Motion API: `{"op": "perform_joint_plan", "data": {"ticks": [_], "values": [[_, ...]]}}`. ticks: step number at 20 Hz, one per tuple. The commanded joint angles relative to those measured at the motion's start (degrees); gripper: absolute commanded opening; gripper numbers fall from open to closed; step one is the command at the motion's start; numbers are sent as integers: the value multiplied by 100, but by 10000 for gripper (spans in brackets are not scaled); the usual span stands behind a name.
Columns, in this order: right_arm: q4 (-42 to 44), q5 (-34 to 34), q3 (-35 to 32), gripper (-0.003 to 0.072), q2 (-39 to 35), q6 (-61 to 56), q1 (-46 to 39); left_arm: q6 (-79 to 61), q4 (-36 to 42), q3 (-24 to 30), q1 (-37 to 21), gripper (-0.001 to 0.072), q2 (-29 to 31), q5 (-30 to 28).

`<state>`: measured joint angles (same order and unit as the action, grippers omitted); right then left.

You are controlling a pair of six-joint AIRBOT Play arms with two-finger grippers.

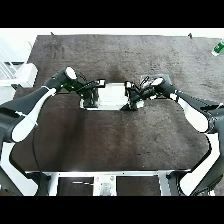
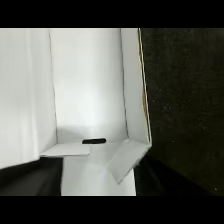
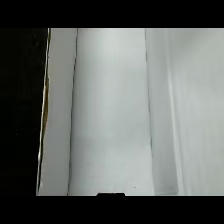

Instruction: Fold the box and place the chain.

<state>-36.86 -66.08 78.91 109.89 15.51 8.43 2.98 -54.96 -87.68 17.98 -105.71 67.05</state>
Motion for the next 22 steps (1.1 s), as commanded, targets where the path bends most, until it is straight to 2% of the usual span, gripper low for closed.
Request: {"op": "perform_joint_plan", "data": {"ticks": [1,6,10,11,12,17,22], "values": [[2,0,0,600,2,-7,2,-7,44,-2,79,364,-2,-273],[2,0,0,600,2,-7,2,-4,-144,-4,79,348,-2,-326],[2,0,0,599,2,-9,2,-9,35,-2,79,333,-39,-317],[2,0,0,599,2,-7,2,-70,107,11,79,102,-70,-297],[2,0,0,599,2,-7,2,-212,219,70,79,66,-72,-354],[2,0,0,600,2,-9,2,-350,820,85,79,80,-92,-446],[2,0,0,600,2,-9,2,-356,866,210,79,81,-131,-444]]}}
